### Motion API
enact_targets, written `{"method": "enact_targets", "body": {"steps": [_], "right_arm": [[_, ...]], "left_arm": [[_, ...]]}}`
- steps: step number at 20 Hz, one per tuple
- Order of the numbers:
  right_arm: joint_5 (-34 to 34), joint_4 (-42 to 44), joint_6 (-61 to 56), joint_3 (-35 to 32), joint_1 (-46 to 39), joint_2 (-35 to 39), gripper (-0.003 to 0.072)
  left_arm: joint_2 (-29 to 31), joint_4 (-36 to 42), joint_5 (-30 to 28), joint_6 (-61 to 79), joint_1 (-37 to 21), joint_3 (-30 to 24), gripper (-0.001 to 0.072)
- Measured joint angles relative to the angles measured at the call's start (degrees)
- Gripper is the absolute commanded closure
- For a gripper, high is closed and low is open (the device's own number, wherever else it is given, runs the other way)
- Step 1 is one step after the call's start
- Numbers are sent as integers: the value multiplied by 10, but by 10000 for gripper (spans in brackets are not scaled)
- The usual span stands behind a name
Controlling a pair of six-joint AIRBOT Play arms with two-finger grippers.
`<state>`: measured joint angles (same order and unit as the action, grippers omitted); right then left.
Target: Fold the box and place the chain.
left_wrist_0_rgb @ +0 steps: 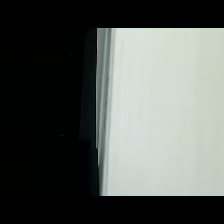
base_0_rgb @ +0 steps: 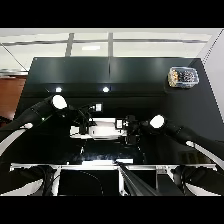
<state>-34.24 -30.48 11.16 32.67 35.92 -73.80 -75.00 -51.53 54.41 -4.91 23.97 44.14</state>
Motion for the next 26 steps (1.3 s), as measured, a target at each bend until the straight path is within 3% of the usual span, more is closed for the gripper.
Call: {"method": "enact_targets", "body": {"steps": [5, 6, 7, 11, 19, 20, 21, 23, 24, 25, 26], "right_arm": [[0, 0, 0, 0, 0, 0, 225], [0, 0, 0, 0, 0, 0, 225], [1, 0, 0, 0, 0, 0, 225], [1, -1, 0, 0, 0, 0, 226], [0, -1, 0, 0, 0, 0, 226], [0, -1, 0, 0, 0, 0, 227], [0, -1, 0, 0, 0, 0, 227], [0, 0, 0, 0, 0, 0, 227], [0, 0, 0, 0, 0, 0, 246], [0, 0, 0, 0, 0, 0, 346], [0, 0, 0, 0, 0, 0, 350]], "left_arm": [[0, 0, 0, 0, 0, 0, 676], [0, 0, 0, 0, 0, 0, 617], [0, 0, 1, -1, 0, 0, 449], [7, -7, 9, -2, -1, 0, 212], [89, -134, 53, -131, -22, 0, 188], [103, -145, 64, -149, -34, 0, 203], [117, -154, 79, -170, -47, 0, 292], [146, -162, 112, -229, -75, 0, 679], [157, -162, 134, -252, -86, -2, 682], [169, -153, 158, -271, -95, -5, 683], [180, -135, 183, -285, -102, -12, 683]]}}
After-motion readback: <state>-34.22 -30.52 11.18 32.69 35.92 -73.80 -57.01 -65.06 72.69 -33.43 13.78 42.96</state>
